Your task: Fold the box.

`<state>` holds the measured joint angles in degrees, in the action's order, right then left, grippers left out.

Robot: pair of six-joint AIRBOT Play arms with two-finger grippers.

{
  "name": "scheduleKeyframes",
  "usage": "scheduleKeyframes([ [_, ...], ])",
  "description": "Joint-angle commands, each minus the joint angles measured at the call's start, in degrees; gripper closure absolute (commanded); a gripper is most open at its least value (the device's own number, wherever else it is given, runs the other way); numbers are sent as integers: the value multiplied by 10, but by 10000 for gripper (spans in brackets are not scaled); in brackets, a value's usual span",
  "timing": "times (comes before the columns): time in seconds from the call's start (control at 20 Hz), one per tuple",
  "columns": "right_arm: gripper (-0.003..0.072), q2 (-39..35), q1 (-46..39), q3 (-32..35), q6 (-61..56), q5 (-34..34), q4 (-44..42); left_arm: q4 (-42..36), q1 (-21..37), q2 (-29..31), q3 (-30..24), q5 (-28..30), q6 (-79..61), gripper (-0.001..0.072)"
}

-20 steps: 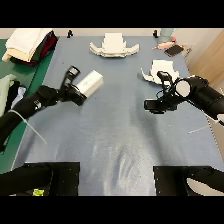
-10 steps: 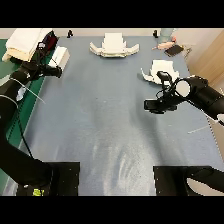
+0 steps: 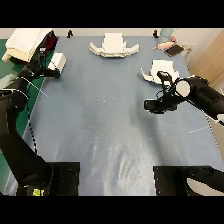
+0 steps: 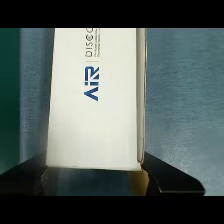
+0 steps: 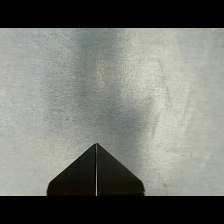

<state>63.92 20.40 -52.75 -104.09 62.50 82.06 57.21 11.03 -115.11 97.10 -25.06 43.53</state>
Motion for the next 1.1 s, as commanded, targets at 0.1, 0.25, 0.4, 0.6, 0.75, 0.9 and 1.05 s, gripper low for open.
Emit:
scheduleKeyframes([
  [0.1,684,0,0,0,0,0,0,20,3,-13,7,-42,21,229],
  [0.25,683,0,0,0,0,0,0,19,4,-13,7,-43,26,229],
  [0.4,683,0,0,0,0,0,0,19,4,-13,7,-42,26,229],
  [0.6,684,0,0,0,0,0,0,19,4,-13,7,-39,26,230],
  [0.75,684,0,0,0,0,0,0,19,4,-13,7,-38,26,201],
  [0.9,683,0,0,0,0,0,0,19,5,-11,7,-38,28,11],
  [1.05,684,0,0,0,0,0,0,20,5,3,7,-47,28,11],
])
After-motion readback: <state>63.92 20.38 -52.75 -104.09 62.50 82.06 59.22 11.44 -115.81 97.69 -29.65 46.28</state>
